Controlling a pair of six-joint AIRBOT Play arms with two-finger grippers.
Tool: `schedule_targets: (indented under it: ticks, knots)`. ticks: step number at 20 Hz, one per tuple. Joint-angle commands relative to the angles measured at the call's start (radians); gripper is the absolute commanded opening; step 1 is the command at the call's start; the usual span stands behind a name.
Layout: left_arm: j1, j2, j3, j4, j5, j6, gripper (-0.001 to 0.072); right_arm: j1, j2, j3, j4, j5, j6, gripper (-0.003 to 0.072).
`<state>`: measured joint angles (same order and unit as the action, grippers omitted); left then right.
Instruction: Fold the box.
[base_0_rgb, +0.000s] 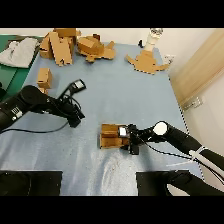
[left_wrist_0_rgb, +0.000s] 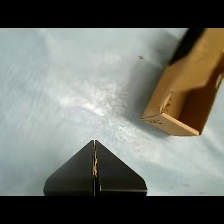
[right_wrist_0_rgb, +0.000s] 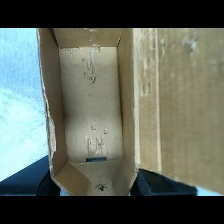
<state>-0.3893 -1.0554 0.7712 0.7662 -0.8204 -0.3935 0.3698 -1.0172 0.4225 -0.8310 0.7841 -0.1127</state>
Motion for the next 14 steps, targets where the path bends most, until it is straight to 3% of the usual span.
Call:
schedule_targets:
  ticks: [1,4,5,6,7,11,14]
  knots:
    - [-0.074,-0.008,-0.089,-0.164,0.046,0.372,0.0014,0.0,0.0,0.0,0.0,-0.006,0.0,0.0517]
    - [-0.079,-0.013,-0.227,-0.277,0.058,0.62,0.0017,0.0,0.0,0.0,0.0,-0.007,0.0,0.0517]
    - [-0.079,-0.02,-0.25,-0.28,0.08,0.668,0.0223,0.0,0.0,0.0,0.0,-0.007,0.0,0.0518]
    - [-0.079,-0.031,-0.261,-0.301,0.087,0.665,0.0604,0.0,0.0,0.0,0.0,-0.008,0.0,0.0518]
    - [-0.079,-0.043,-0.262,-0.312,0.085,0.661,0.0697,0.0,0.0,0.0,0.0,-0.008,0.0,0.0518]
    - [-0.126,-0.076,-0.261,-0.388,0.092,0.665,0.0698,0.0,0.0,0.0,0.001,-0.008,0.0,0.0517]
    - [-0.206,-0.086,-0.261,-0.407,0.172,0.666,0.0698,0.0,0.0,0.0,0.001,-0.008,0.0,0.0518]
